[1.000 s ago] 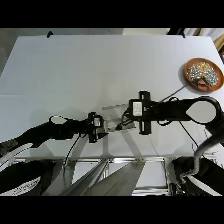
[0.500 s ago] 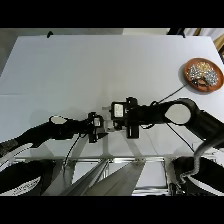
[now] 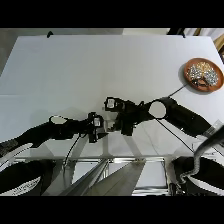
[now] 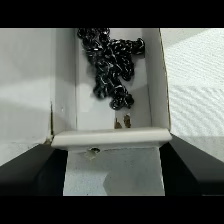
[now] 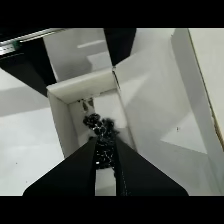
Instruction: Fold the box and place the chain.
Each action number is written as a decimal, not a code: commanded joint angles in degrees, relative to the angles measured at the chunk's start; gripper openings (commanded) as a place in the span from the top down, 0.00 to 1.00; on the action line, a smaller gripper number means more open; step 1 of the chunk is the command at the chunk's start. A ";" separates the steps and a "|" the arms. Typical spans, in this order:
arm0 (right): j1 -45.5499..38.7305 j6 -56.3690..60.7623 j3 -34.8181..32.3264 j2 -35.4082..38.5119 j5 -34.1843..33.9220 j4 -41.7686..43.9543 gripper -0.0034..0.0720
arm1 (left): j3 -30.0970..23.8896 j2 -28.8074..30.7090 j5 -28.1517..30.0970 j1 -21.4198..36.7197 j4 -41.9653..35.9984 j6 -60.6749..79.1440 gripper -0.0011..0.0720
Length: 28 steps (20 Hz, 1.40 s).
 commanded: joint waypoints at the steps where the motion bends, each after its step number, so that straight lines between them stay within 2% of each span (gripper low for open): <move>1: 0.07 3.98 0.00 -1.07 -1.27 -0.48 0.77 | 0.00 0.04 0.00 -0.02 0.02 0.02 0.80; 3: -0.31 4.44 0.02 0.70 -0.83 -0.63 0.77 | -0.02 0.04 0.00 -0.02 0.02 0.02 0.80; 5: -3.67 5.05 0.02 6.12 0.20 -0.72 0.77 | 0.00 0.04 0.00 -0.02 0.02 0.02 0.80; 7: -11.13 5.92 0.02 11.32 3.43 -2.16 0.91 | 0.00 0.04 0.00 -0.02 0.02 0.02 0.80; 10: -24.50 12.44 -0.09 13.05 8.33 -8.83 0.91 | 0.00 0.04 0.00 -0.02 0.02 0.02 0.80; 12: -31.39 16.24 -0.44 10.73 9.22 -15.28 0.84 | -0.02 0.04 0.00 -0.02 0.02 0.02 0.80; 13: -33.70 19.19 -0.59 8.85 8.46 -17.92 0.71 | 0.00 0.04 -0.02 -0.02 0.02 0.02 0.80; 16: -35.76 29.57 -0.57 2.75 4.50 -21.42 0.54 | -0.02 0.04 0.00 -0.02 0.02 0.02 0.80; 22: -35.76 31.21 -0.57 -6.80 -0.35 -21.70 0.52 | 0.00 0.04 0.00 -0.02 0.02 0.02 0.80; 28: -35.76 32.04 -0.57 -10.97 -1.84 -21.73 0.52 | -0.02 0.04 0.00 -0.02 0.02 0.02 0.80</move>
